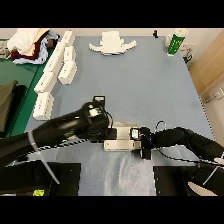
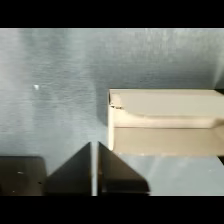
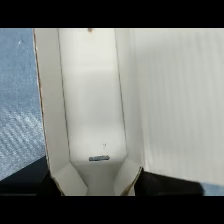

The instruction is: Fold the box.

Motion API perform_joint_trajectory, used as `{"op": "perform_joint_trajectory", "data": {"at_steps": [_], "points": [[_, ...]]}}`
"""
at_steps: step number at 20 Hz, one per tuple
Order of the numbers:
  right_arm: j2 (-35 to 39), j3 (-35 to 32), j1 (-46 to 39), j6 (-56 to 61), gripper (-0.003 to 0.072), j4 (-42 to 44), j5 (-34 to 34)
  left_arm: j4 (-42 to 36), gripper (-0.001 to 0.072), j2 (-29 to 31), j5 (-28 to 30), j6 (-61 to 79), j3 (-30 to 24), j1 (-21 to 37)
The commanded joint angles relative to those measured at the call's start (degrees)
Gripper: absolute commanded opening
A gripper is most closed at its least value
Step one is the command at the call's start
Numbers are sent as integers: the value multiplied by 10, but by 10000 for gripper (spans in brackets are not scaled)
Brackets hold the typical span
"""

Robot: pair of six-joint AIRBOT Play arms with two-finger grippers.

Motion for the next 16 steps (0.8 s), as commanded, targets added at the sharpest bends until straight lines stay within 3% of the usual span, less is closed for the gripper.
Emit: {"op": "perform_joint_trajectory", "data": {"at_steps": [1, 4, 8, 11, 14, 15, 16], "points": [[0, 0, 0, 0, 517, 0, 0, 24, 12, 94, -26, 17, 1, 14], [0, 0, 0, 0, 517, 0, 0, 33, 13, 118, -17, 40, 1, 45], [0, 0, 0, 0, 517, 0, 0, 49, 13, 117, 91, 227, -1, 70], [0, 0, 0, 0, 517, 0, 0, 2, 12, 127, 110, 502, -19, 135], [0, 0, 0, 0, 517, 0, 0, -176, 13, 164, 143, 897, -97, 276], [0, 0, 0, 0, 517, 0, 0, -242, 86, 171, 142, 1011, -125, 322], [0, 0, 0, 0, 517, 0, 0, -295, 498, 173, 143, 1092, -149, 358]]}}
